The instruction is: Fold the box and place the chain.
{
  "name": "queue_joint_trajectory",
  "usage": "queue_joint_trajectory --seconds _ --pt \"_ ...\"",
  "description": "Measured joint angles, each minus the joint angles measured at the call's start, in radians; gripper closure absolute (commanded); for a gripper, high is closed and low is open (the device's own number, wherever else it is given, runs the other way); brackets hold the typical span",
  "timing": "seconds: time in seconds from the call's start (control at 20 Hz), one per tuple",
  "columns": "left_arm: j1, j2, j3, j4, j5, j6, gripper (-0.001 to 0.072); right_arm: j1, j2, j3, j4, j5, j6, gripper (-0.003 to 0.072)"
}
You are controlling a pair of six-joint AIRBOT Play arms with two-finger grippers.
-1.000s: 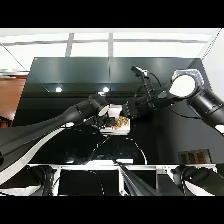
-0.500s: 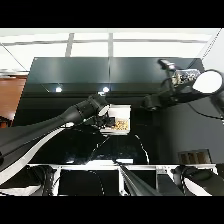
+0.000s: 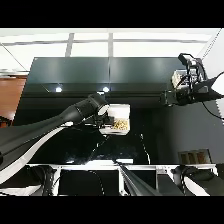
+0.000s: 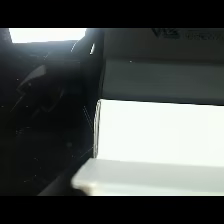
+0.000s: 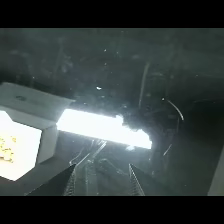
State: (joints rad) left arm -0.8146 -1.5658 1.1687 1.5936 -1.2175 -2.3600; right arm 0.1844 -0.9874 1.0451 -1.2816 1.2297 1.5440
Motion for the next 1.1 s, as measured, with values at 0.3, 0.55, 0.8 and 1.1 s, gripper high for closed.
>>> queue_joint_trajectory --seconds 0.3,0.55,0.8,1.1 --pt "-0.001 0.008 0.029 0.002 0.001 -0.008 0.0182 -0.003 0.002 0.0 -0.009 -0.021 -0.006 0.031" --pt "0.005 0.103 0.04 0.076 0.001 0.024 0.0184 -0.003 0.003 0.0 -0.013 -0.024 -0.005 0.031" --pt "0.065 0.361 -0.069 0.173 0.037 0.141 0.0185 -0.003 0.003 0.0 -0.014 -0.026 0.001 0.031" --pt "0.404 0.731 -0.423 0.058 0.227 0.29 0.0199 -0.003 0.003 0.0 -0.013 -0.02 0.018 0.0311"
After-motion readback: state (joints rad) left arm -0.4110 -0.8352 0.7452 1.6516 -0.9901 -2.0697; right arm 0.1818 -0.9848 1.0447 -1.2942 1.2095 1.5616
